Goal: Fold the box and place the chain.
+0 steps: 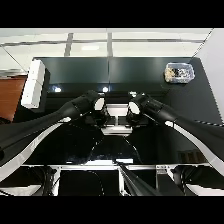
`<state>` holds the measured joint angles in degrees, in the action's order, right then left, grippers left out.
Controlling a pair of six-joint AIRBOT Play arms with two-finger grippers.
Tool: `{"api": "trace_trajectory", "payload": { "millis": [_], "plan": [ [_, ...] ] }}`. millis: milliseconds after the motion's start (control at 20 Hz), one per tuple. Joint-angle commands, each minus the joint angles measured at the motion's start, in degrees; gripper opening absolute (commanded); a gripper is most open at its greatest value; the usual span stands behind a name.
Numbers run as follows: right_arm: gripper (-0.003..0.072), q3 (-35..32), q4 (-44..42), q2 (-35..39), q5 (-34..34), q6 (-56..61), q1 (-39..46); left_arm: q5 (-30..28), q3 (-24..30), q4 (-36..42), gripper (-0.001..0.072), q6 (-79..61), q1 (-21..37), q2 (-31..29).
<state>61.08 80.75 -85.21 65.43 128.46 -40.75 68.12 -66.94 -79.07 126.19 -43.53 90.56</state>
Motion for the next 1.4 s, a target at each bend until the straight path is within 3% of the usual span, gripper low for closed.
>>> {"api": "trace_trajectory", "payload": {
  "millis": [0, 200, 350, 550, 600, 650, 700, 800, 900, 1200, 1250, 1350],
  "plan": [
    [0.0405, 0.6, 0.1, 1.3, 0.2, 0.0, 0.0, 0.0, 0.0, 0.1, 0.0027, 0.0, 0.0, 0.0],
    [0.0405, 2.8, 1.5, 7.7, 4.2, -4.8, 0.3, 0.0, 0.0, 0.1, 0.0027, 0.0, 0.0, 0.0],
    [0.0404, 4.3, 8.0, 15.1, 6.4, -8.8, 2.6, 0.0, 0.0, 0.1, 0.0027, 0.0, 0.0, 0.0],
    [0.0404, 4.4, 37.0, 19.6, 0.1, -8.7, 9.9, -0.2, 0.0, 0.1, 0.0027, 0.0, 0.0, 0.0],
    [0.0428, 4.2, 39.6, 18.8, -4.6, -8.7, 13.5, -0.1, 0.0, 0.1, 0.0027, 0.0, 0.0, 0.0],
    [0.0668, 4.2, 38.4, 17.6, -9.3, -8.7, 17.7, -0.1, 0.0, 0.1, 0.0027, 0.0, 0.0, 0.0],
    [0.0712, 4.2, 34.9, 15.7, -13.9, -8.7, 22.6, -0.2, 0.0, 0.1, 0.0027, 0.0, 0.0, 0.0],
    [0.0705, 5.8, 26.1, 10.5, -21.2, -8.7, 32.0, 0.1, 0.0, 0.1, 0.0027, 0.0, 0.0, 0.0],
    [0.0705, 13.9, 19.7, 2.1, -21.0, -10.0, 39.4, 0.1, 0.0, 0.1, 0.0027, 0.0, 0.0, 0.0],
    [0.0705, 55.1, 17.3, -29.4, 5.0, -15.1, 47.5, 0.0, 0.0, 0.1, 0.0026, 0.0, 0.0, 0.0],
    [0.0705, 59.3, 17.5, -33.0, 7.7, -15.1, 48.0, 0.1, 0.0, 0.1, 0.0027, 0.0, 0.0, 0.0],
    [0.0705, 60.6, 19.0, -36.0, 7.0, -14.2, 49.0, 0.0, 0.0, 0.0, 0.0027, 0.0, 0.0, 0.0]
  ]
}}
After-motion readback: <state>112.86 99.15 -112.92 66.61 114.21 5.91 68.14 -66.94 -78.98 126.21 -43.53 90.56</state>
